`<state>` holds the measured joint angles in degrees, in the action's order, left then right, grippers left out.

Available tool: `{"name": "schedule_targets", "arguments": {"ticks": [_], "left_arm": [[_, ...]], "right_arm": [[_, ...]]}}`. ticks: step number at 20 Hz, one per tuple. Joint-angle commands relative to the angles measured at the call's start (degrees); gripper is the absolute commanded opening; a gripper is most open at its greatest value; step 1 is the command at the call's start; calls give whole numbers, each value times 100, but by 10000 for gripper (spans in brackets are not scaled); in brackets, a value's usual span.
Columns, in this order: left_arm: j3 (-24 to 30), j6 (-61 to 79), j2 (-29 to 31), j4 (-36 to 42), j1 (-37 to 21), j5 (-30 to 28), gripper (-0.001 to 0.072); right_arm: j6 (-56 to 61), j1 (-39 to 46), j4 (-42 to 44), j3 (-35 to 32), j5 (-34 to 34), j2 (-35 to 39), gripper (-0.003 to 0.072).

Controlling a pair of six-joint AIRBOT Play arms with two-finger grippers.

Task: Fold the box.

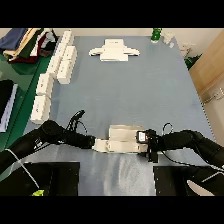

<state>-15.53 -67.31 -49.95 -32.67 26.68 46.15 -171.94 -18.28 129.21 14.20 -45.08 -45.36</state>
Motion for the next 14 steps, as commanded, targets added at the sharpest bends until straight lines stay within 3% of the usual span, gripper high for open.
{"name": "schedule_targets", "arguments": {"ticks": [1,10,11,12,13,14], "left_arm": [[4,9,-4,138,264,-278,15],[-203,42,7,330,262,-55,17],[-210,44,7,330,262,-55,45],[-216,37,7,332,262,-59,362],[-221,-11,7,332,260,-57,555],[-221,-13,7,332,254,-52,529]], "right_arm": [[2,-4,0,2,2,2,511],[2,-4,0,2,2,2,512],[2,-4,0,4,2,2,512],[2,-4,0,2,2,2,511],[2,-4,0,2,2,2,512],[2,-4,0,4,2,2,511]]}}
